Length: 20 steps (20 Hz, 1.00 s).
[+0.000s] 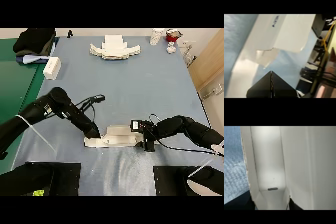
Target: Fold the box.
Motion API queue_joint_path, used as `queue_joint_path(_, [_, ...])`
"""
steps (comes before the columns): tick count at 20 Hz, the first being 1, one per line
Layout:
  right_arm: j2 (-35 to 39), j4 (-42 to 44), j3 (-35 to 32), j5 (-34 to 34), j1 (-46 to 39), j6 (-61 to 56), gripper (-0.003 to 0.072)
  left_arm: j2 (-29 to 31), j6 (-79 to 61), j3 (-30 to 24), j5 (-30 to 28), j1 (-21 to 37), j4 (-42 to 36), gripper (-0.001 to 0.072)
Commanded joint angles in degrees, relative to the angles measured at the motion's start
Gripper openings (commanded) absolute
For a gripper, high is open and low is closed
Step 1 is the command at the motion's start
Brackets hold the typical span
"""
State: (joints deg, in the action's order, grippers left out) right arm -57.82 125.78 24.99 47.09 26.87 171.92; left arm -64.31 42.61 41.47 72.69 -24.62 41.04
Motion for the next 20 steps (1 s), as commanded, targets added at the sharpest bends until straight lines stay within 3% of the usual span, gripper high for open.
queue_joint_path(1, [0.0,0.0,0.0,-0.1,0.0,0.0,0.0451,0.3,9.2,-2.6,-4.8,-9.6,-6.6,0.0013])
queue_joint_path(4, [0.0,0.0,0.0,-0.1,0.0,0.0,0.045,0.1,13.2,1.9,-14.3,-13.1,-7.7,0.0013])
queue_joint_path(8, [0.0,0.0,0.0,-0.1,0.0,0.0,0.0451,-3.9,17.3,8.6,-18.6,-9.1,-7.7,0.0013])
queue_joint_path(15, [0.0,0.0,0.0,-0.1,0.0,0.0,0.0451,-16.5,20.0,9.1,-24.7,-8.2,-9.4,0.0013])
queue_joint_path(20, [0.0,0.0,0.0,-0.1,0.0,0.0,0.0451,-18.9,18.6,9.3,-24.5,-8.2,-11.1,0.0013])
